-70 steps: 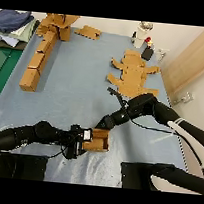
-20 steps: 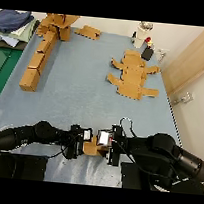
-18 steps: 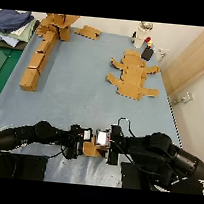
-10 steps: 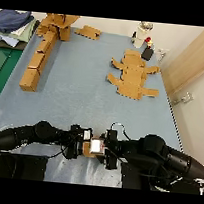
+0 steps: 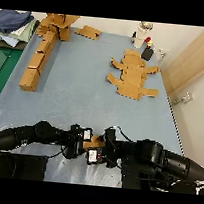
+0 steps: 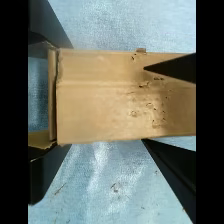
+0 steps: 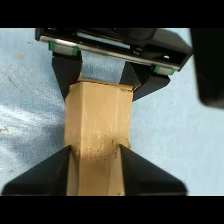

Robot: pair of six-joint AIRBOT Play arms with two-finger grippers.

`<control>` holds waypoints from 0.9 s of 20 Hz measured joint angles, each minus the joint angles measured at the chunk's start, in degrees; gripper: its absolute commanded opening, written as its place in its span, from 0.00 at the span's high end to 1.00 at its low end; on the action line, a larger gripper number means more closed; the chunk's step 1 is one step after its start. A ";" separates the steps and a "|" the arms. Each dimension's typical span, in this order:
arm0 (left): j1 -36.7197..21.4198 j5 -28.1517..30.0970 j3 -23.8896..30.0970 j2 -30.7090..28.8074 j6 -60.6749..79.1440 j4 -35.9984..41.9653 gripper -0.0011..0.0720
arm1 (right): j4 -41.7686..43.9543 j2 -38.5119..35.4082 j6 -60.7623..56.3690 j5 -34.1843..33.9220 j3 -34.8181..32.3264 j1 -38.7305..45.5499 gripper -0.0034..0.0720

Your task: Fold the box.

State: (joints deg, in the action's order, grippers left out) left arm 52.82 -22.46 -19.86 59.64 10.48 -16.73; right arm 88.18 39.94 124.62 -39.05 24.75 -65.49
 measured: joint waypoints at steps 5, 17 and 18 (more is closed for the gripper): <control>0.00 -0.07 0.00 0.00 -0.02 0.00 0.46 | -2.19 -0.11 -1.64 0.13 0.22 -2.10 0.61; -0.04 -0.17 0.00 0.00 0.00 -0.02 0.46 | -3.96 -0.92 -2.49 0.04 1.64 -2.80 0.70; -0.04 -0.17 0.00 0.00 0.02 -0.02 0.46 | -3.78 -0.85 -2.51 0.02 1.64 -2.80 0.70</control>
State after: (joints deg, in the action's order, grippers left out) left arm 52.77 -22.63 -19.86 59.64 10.50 -16.75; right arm 84.40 39.09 122.10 -39.03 26.39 -68.29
